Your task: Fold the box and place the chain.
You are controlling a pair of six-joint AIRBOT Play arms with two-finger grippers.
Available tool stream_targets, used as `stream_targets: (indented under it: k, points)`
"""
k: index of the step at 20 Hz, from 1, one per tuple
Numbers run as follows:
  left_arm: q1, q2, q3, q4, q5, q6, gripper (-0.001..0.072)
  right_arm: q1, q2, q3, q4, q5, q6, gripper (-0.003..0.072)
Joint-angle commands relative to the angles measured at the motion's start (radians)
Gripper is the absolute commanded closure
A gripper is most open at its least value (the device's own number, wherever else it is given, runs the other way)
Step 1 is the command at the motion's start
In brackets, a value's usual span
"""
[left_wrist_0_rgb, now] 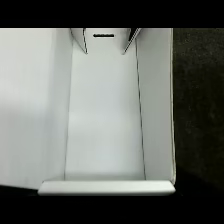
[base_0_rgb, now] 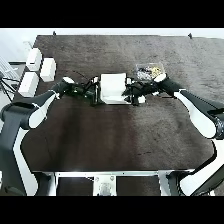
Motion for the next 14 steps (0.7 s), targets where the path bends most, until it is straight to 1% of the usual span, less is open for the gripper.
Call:
stream_targets:
  k: [1,3,8,9,10,14]
  points:
    - [0.0,0.0,0.0,-0.001,0.001,-0.001,0.0353,0.008,-0.001,0.0,-0.011,-0.002,-0.032,0.0248]
    - [0.0,0.0,0.0,-0.001,0.001,-0.001,0.0353,0.001,-0.001,0.0,-0.011,-0.002,-0.032,0.0117]
    - [0.0,0.0,0.0,-0.001,0.0,-0.001,0.0353,-0.018,-0.001,0.0,-0.011,-0.002,-0.032,0.0117]
    - [0.0,0.0,0.0,-0.001,0.001,-0.001,0.0353,-0.022,-0.001,0.0,-0.011,-0.002,-0.032,0.0113]
    - [0.0,0.0,0.0,-0.001,0.0,-0.001,0.0353,-0.022,-0.001,0.0,-0.011,-0.002,-0.033,0.0077]
    - [0.0,0.0,0.0,-0.001,0.001,-0.001,0.0353,-0.022,0.0,0.0,-0.011,-0.001,-0.032,0.0079]
